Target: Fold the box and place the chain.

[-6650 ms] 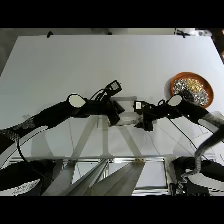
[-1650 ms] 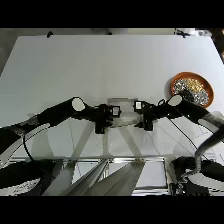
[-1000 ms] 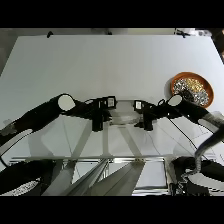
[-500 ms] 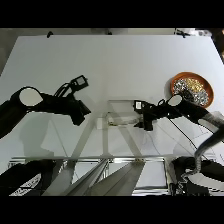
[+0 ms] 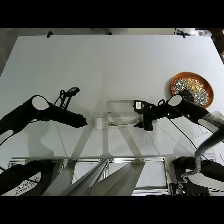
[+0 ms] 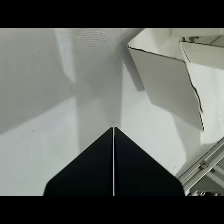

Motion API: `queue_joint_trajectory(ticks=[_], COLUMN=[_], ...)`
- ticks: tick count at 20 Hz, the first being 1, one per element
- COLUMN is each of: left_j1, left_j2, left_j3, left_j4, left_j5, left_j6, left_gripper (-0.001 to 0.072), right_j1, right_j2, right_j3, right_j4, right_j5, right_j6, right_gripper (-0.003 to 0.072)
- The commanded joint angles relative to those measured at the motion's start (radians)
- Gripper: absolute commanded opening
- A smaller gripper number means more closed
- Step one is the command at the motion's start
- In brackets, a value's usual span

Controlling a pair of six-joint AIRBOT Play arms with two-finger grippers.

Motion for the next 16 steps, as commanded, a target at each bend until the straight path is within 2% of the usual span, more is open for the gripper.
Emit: queue_joint_trajectory(ticks=[1,6,12,16], left_j1=[-0.055,-0.101,-0.117,-0.123], left_j2=[-0.113,-0.128,-0.127,-0.127], left_j3=[-0.008,-0.005,-0.003,-0.003], left_j4=[-0.08,-0.163,-0.194,-0.304], left_j5=[0.068,0.109,0.175,0.174], left_j6=[-0.032,-0.011,-0.013,0.1], left_gripper=[0.0003,0.0003,0.0004,0.0005], right_j1=[0.0,0.0,0.0,0.0], right_j2=[0.001,0.001,0.001,0.001], right_j3=[0.0,0.0,0.0,0.0], right_j4=[0.0,0.0,0.0,0.0], right_j5=[0.0,0.0,0.0,0.0], right_j6=[0.0,0.0,0.0,0.0], right_gripper=[0.0569,0.0569,0.0569,0.0569])
